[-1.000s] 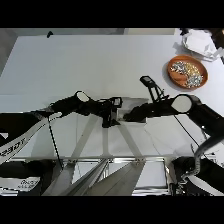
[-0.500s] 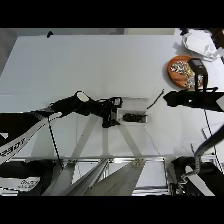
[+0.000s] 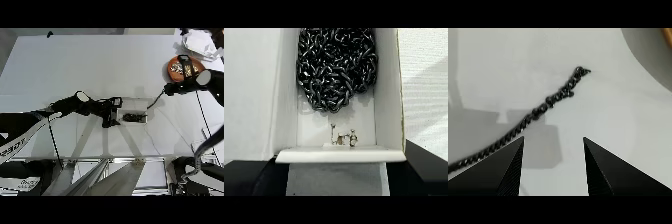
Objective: Fold the box and place the chain.
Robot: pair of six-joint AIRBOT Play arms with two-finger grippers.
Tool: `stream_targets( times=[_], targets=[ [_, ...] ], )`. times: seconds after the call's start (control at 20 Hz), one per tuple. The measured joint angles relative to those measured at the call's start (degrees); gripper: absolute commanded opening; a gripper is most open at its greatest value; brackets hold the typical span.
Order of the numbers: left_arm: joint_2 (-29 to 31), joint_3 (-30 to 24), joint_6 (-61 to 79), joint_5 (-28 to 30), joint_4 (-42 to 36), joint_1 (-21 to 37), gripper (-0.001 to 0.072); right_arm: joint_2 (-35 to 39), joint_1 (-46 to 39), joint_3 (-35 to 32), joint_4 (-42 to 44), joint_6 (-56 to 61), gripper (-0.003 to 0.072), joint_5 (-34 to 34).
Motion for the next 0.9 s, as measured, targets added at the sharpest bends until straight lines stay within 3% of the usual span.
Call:
stream_targets(
  times=[0.45,0.6,0.9],
  targets=[
    [0.0,0.0,0.0,0.0,0.02,0.0,0.021,-9.29,2.86,1.51,-4.39,4.02,0.0344,-3.02],
    [0.0,0.0,0.0,0.0,0.02,0.0,0.021,-10.51,2.99,1.55,-5.01,4.37,0.0211,-3.23],
    [0.0,0.0,0.0,0.0,0.0,0.0,0.021,-11.17,3.04,1.64,-5.35,4.52,0.0147,-3.45]
  ],
)
